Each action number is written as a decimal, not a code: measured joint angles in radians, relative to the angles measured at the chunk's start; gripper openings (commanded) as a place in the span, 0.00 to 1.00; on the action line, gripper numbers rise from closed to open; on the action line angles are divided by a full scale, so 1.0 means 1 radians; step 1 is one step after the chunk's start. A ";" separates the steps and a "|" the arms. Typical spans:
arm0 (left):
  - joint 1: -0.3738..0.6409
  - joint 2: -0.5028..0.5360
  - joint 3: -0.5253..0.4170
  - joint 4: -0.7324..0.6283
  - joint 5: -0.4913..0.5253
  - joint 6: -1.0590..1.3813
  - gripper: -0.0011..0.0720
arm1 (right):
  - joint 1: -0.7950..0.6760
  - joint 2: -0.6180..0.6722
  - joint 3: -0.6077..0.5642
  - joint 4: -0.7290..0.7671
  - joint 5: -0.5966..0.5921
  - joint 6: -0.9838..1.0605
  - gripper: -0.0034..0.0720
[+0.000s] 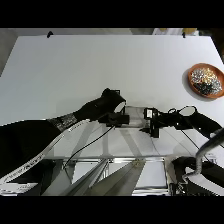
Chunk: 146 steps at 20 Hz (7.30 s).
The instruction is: Fold the box and place the chain.
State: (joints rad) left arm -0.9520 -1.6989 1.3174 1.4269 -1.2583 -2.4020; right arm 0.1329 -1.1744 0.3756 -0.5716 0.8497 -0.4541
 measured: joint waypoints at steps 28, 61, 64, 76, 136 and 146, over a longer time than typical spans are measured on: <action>0.093 0.304 0.000 -0.160 -0.030 0.546 0.25 | 0.000 0.000 0.000 -0.001 0.002 -0.002 0.48; 0.404 0.264 -0.654 -0.989 0.507 2.850 0.98 | 0.000 0.000 0.000 0.000 -0.001 0.001 0.48; 0.391 0.249 -0.642 -1.016 0.518 2.880 0.98 | 0.000 0.000 0.000 0.000 -0.001 0.001 0.48; 0.361 0.201 -0.600 -1.047 0.475 2.899 0.99 | 0.000 0.000 0.000 0.000 -0.001 0.000 0.48; 0.303 0.187 -0.636 -1.210 0.525 2.962 0.04 | 0.000 0.000 0.000 0.003 -0.009 0.000 0.48; 0.302 0.187 -0.636 -1.209 0.518 2.964 0.04 | 0.000 0.005 0.000 -0.029 0.018 0.035 0.95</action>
State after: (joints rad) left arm -0.6498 -1.5120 0.6819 0.2180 -0.7406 0.5625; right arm 0.1329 -1.1690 0.3759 -0.6003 0.8673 -0.4187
